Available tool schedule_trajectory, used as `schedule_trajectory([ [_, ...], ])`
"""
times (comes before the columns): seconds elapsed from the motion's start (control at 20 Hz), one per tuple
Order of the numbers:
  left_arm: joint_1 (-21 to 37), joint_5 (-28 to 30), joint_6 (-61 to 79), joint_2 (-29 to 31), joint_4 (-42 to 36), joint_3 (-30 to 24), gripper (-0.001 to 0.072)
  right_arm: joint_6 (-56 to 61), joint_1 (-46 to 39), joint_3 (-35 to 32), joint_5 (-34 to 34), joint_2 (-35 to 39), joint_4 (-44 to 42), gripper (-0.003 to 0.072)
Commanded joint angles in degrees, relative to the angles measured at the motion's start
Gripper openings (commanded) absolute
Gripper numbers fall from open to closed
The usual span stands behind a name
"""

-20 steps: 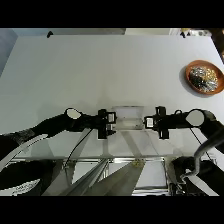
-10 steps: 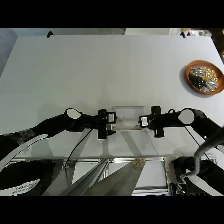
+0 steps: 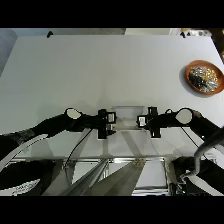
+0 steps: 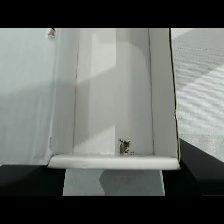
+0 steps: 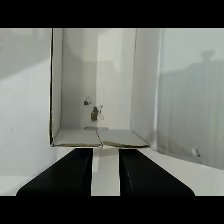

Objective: Fold the box and place the chain.

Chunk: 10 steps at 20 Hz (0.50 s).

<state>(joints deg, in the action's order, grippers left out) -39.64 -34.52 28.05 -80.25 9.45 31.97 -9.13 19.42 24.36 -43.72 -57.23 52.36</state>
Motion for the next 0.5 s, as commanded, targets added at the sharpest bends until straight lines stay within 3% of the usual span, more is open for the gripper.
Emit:
schedule_trajectory([
  [0.0,0.0,0.0,0.0,0.0,0.0,0.0,0.0373,-0.6,0.5,0.0,0.3,0.0,-2.2,0.0159],
  [0.35,0.0,0.0,0.0,0.0,0.0,0.0,0.0373,-1.7,0.5,-0.2,0.5,-1.7,-7.5,0.0164],
  [0.45,0.0,0.0,0.0,0.0,0.0,0.0,0.0373,-1.9,0.6,-0.2,0.5,-2.8,-7.9,0.0203],
])
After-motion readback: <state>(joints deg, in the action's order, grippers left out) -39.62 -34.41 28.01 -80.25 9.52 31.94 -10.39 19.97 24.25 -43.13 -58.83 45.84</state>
